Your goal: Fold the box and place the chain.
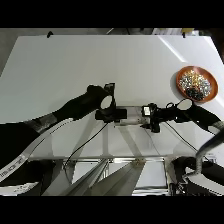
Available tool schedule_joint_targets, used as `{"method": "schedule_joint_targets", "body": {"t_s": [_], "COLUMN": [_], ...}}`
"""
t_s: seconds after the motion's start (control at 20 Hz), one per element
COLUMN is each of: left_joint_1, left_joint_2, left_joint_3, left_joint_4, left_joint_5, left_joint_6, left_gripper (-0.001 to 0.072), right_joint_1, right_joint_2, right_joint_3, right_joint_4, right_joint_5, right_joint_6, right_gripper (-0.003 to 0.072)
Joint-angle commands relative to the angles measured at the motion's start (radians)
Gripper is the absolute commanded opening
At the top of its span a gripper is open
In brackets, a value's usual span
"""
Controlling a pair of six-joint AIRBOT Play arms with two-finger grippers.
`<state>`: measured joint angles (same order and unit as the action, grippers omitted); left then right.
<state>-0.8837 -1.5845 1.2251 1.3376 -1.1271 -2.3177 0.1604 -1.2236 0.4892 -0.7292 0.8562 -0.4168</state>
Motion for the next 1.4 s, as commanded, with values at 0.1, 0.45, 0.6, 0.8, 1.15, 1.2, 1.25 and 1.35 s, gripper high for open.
{"method": "schedule_joint_targets", "body": {"t_s": [0.1,0.45,0.6,0.8,1.15,1.2,1.25,1.35], "left_joint_1": [-0.021,-0.043,-0.047,-0.047,-0.047,-0.047,-0.047,-0.047], "left_joint_2": [-0.067,-0.097,-0.101,-0.101,-0.101,-0.101,-0.101,-0.103], "left_joint_3": [0.058,0.057,0.057,0.057,0.057,0.057,0.057,0.057], "left_joint_4": [0.046,0.058,0.058,0.061,0.071,0.074,0.078,0.089], "left_joint_5": [-0.036,-0.045,-0.045,-0.043,-0.044,-0.044,-0.044,-0.044], "left_joint_6": [-0.094,-0.118,-0.118,-0.132,-0.135,-0.134,-0.134,-0.134], "left_gripper": [0.0193,0.0151,0.0119,0.0000,0.0154,0.0150,0.0149,0.0136], "right_joint_1": [0.000,0.000,0.000,0.000,0.000,0.000,0.000,0.000], "right_joint_2": [0.000,0.000,0.000,0.000,0.000,0.000,0.000,0.000], "right_joint_3": [0.000,0.000,0.000,0.000,0.000,0.000,0.000,0.000], "right_joint_4": [0.000,0.000,0.000,0.000,0.000,0.000,0.000,0.000], "right_joint_5": [0.000,0.000,0.000,0.000,0.000,0.000,0.000,0.000], "right_joint_6": [0.000,0.000,0.000,0.000,0.000,0.000,0.000,0.000], "right_gripper": [0.0406,0.0406,0.0406,0.0406,0.0406,0.0406,0.0406,0.0406]}}
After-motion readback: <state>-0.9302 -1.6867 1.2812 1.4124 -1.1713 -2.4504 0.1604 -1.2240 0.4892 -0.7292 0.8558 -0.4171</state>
